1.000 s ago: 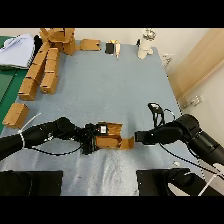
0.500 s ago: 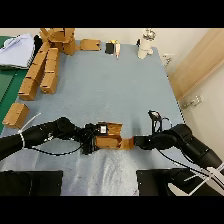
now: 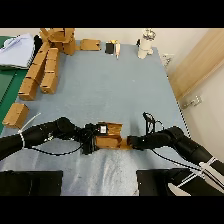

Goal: Fold the box.

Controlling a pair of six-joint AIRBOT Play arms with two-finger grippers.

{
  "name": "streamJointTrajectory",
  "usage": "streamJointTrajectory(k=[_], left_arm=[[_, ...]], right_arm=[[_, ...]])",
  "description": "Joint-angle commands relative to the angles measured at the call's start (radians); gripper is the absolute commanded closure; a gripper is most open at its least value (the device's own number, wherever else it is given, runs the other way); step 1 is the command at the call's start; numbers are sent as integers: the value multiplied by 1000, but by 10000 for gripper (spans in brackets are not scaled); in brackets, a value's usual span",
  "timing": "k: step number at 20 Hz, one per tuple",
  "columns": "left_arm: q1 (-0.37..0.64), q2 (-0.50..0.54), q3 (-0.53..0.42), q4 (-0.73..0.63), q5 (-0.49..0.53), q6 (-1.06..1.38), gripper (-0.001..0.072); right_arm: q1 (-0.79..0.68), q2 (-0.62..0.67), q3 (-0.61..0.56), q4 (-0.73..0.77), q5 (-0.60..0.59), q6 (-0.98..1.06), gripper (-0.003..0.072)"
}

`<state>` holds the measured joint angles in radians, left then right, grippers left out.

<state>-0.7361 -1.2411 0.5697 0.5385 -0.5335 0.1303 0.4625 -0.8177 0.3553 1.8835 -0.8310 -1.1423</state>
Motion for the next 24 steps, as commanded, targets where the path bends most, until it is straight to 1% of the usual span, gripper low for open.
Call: streamJointTrajectory(k=[1,4,9,13,14,15,16,21,22,23,24], left_arm=[[0,1,1,0,0,0,100],[0,1,1,0,0,0,100],[0,1,1,0,0,0,100],[0,1,1,0,0,0,100],[0,1,1,0,0,0,100],[0,1,1,0,0,0,100],[0,1,1,0,0,0,100],[0,1,1,0,0,0,100],[0,1,1,0,0,0,100],[0,1,1,0,0,0,100],[0,1,1,0,0,0,100]], right_arm=[[1,11,-1,57,0,-22,684],[1,42,4,68,-24,-22,683],[1,107,16,86,-33,-21,684],[1,114,19,115,-33,-22,682],[1,114,21,119,-33,-22,607],[1,114,24,124,-32,-22,490],[1,114,29,129,-33,-24,479],[14,114,55,142,-22,-30,478],[26,113,55,143,-11,-29,469],[41,112,55,145,2,-29,446],[54,113,55,148,16,-29,445]])
